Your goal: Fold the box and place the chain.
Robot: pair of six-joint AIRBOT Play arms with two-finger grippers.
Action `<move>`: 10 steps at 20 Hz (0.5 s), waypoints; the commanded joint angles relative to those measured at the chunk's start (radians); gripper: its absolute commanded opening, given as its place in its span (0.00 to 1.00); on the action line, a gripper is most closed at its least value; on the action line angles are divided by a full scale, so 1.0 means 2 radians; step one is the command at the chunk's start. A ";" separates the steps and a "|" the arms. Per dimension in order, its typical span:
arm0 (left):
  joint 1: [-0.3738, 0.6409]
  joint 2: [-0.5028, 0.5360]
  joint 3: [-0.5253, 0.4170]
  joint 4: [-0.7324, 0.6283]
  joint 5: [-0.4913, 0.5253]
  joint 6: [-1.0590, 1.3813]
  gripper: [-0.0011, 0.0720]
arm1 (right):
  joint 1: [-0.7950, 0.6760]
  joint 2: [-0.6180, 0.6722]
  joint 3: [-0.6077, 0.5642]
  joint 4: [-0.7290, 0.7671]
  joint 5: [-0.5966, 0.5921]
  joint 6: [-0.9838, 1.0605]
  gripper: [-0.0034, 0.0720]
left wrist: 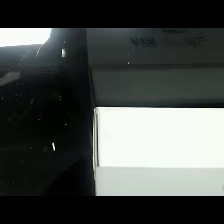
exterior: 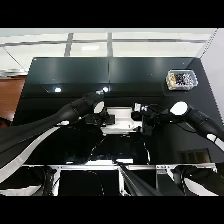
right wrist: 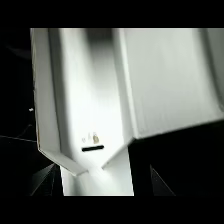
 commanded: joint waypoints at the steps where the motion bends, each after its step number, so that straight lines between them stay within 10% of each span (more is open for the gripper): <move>1: 0.001 0.000 0.000 0.002 -0.002 -0.001 0.05 | -0.013 0.006 0.000 -0.020 0.008 -0.010 1.00; 7: 0.001 0.000 0.000 0.002 -0.002 -0.001 0.05 | 0.026 -0.012 0.000 -0.017 -0.018 -0.038 1.00; 10: 0.001 0.000 0.000 0.002 -0.002 -0.001 0.05 | 0.038 -0.019 0.000 -0.019 -0.022 -0.039 0.53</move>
